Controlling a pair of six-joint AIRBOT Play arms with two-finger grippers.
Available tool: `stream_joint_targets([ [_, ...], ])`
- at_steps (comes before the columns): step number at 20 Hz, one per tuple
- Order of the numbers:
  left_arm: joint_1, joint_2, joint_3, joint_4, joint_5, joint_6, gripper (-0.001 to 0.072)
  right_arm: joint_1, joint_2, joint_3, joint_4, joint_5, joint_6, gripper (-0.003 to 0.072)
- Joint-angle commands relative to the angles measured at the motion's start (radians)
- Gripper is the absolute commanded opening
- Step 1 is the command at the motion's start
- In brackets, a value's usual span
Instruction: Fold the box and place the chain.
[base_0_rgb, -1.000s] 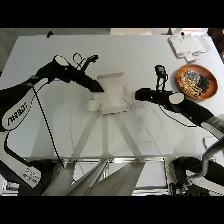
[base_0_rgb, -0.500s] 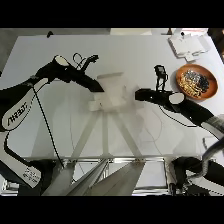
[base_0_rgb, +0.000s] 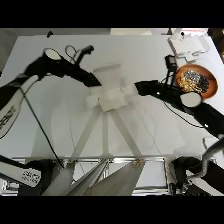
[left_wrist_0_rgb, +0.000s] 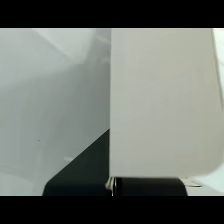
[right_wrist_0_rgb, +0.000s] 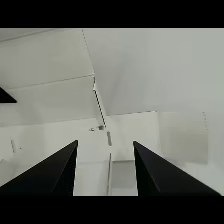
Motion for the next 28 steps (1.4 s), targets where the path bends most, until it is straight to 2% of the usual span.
stream_joint_targets([
  [1, 0.031, 0.193, 0.001, 0.005, -0.076, 0.079, 0.0004, 0.001, 0.21, 0.001, -0.08, -0.011, -0.002, 0.039],
  [4, 0.024, 0.342, 0.0, 0.075, -0.204, 0.124, 0.0001, 0.001, 0.388, 0.001, -0.142, -0.012, -0.001, 0.039],
  [7, 0.014, 0.43, -0.031, 0.116, -0.228, 0.129, -0.0001, 0.001, 0.525, 0.001, -0.159, -0.012, -0.001, 0.0389],
  [9, 0.001, 0.477, -0.124, 0.146, -0.221, 0.158, -0.0002, 0.001, 0.594, 0.001, -0.197, -0.01, -0.001, 0.0388],
  [11, -0.021, 0.506, -0.267, 0.155, -0.119, 0.238, -0.0001, 0.001, 0.63, 0.001, -0.215, -0.003, 0.0, 0.0387],
  [13, -0.034, 0.481, -0.378, 0.117, 0.014, 0.365, 0.0001, 0.001, 0.636, 0.001, -0.217, 0.023, 0.0, 0.0348],
  [14, -0.034, 0.448, -0.406, 0.07, 0.047, 0.425, 0.0001, 0.001, 0.632, 0.0, -0.227, 0.048, 0.0, 0.0319],
  [18, -0.034, 0.264, -0.411, -0.137, 0.145, 0.627, 0.0003, 0.001, 0.615, 0.0, -0.309, 0.175, 0.003, 0.0314],
  [20, -0.034, 0.19, -0.411, -0.175, 0.225, 0.712, 0.0003, 0.001, 0.599, 0.0, -0.353, 0.212, 0.052, 0.0314],
  [23, -0.033, 0.135, -0.41, -0.174, 0.33, 0.716, 0.0003, 0.001, 0.571, 0.0, -0.434, 0.24, 0.117, 0.0314],
  [25, -0.034, 0.112, -0.41, -0.174, 0.33, 0.727, 0.0002, 0.001, 0.544, 0.0, -0.469, 0.24, 0.147, 0.0314],
  [28, -0.034, 0.08, -0.41, -0.174, 0.274, 0.745, 0.0002, 0.001, 0.496, 0.0, -0.472, 0.242, 0.153, 0.0314],
])
